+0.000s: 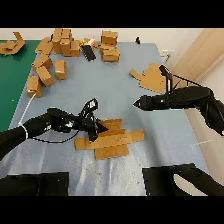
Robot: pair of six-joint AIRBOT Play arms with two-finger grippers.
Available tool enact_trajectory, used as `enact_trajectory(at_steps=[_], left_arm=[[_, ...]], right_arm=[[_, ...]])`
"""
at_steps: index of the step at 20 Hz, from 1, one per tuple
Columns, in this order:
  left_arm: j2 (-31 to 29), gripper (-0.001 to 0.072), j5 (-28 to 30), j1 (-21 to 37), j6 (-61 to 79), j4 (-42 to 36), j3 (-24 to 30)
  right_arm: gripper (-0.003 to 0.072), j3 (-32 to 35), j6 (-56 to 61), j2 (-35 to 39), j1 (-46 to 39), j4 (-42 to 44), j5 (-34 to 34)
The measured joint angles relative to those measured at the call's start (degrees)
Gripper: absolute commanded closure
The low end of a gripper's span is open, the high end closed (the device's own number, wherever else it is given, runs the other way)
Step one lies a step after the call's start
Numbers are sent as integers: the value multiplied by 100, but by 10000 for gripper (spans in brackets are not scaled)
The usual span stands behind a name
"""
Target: Fold the box.
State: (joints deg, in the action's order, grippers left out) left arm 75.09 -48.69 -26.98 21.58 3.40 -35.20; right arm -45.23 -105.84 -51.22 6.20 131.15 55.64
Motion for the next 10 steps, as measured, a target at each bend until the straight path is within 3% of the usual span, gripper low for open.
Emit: enact_trajectory(at_steps=[4, 5, 10], left_arm=[[-9, 698, 11, 114, -122, 122, 2], [-9, 698, -2, 127, -127, 149, 2], [-11, 699, -203, 151, -155, 273, 2]], right_arm=[[602, 0, -48, 0, 0, 0, 48], [673, 0, -63, 0, 0, -4, 59], [680, 0, -146, 0, 63, -63, 37]])
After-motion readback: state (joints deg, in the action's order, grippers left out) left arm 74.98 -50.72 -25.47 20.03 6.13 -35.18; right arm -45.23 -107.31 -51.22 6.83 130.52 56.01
